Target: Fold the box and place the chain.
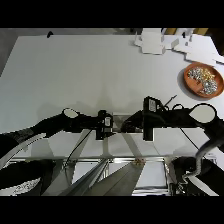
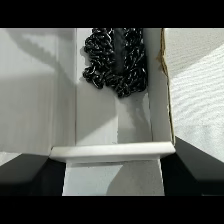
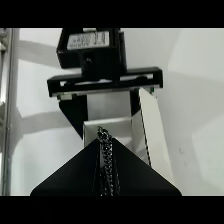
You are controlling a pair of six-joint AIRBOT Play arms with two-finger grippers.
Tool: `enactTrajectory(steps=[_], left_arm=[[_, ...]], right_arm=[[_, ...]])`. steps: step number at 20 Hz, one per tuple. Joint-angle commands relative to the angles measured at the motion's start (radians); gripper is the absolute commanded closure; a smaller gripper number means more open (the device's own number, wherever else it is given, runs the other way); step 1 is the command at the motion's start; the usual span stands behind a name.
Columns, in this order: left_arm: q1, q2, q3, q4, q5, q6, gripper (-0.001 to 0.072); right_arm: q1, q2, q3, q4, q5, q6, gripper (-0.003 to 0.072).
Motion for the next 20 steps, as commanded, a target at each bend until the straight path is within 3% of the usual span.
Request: enactTrajectory(steps=[1, 2, 3, 6, 9, 13, 14, 16, 20], left_arm=[[0.0, 0.0, 0.0, 0.0, 0.0, 0.0, 0.0698], [0.0, 0.0, 0.0, 0.0, 0.0, 0.0, 0.0698], [0.0, 0.0, 0.0, 0.0, 0.0, 0.0, 0.0698], [0.0, 0.0, 0.0, 0.0, 0.0, 0.0, 0.0698], [0.0, 0.0, 0.0, 0.0, 0.0, 0.0, 0.0698], [0.0, 0.0, 0.0, 0.0, 0.0, 0.0, 0.0698], [0.0, 0.0, 0.0, 0.0, 0.0, 0.0, 0.0698], [0.0, 0.0, 0.0, 0.0, 0.0, 0.0, 0.0698], [0.0, 0.0, 0.0, 0.0, 0.0, 0.0, 0.0698]], right_arm=[[0.004, -0.051, 0.0, -0.081, -0.005, 0.015, 0.0581], [0.004, -0.053, 0.0, -0.101, -0.007, 0.027, 0.049], [0.004, -0.051, 0.001, -0.11, -0.006, 0.028, 0.0454], [0.003, -0.011, 0.001, -0.145, -0.006, 0.028, 0.0455], [-0.011, 0.045, 0.001, -0.304, 0.005, 0.028, 0.0464], [-0.196, 0.054, 0.001, -0.447, 0.157, 0.036, 0.0472], [-0.241, 0.054, 0.001, -0.467, 0.163, 0.036, 0.0531], [-0.286, 0.053, 0.001, -0.468, 0.153, 0.035, 0.058], [-0.286, 0.012, 0.001, -0.479, 0.137, 0.035, 0.058]])
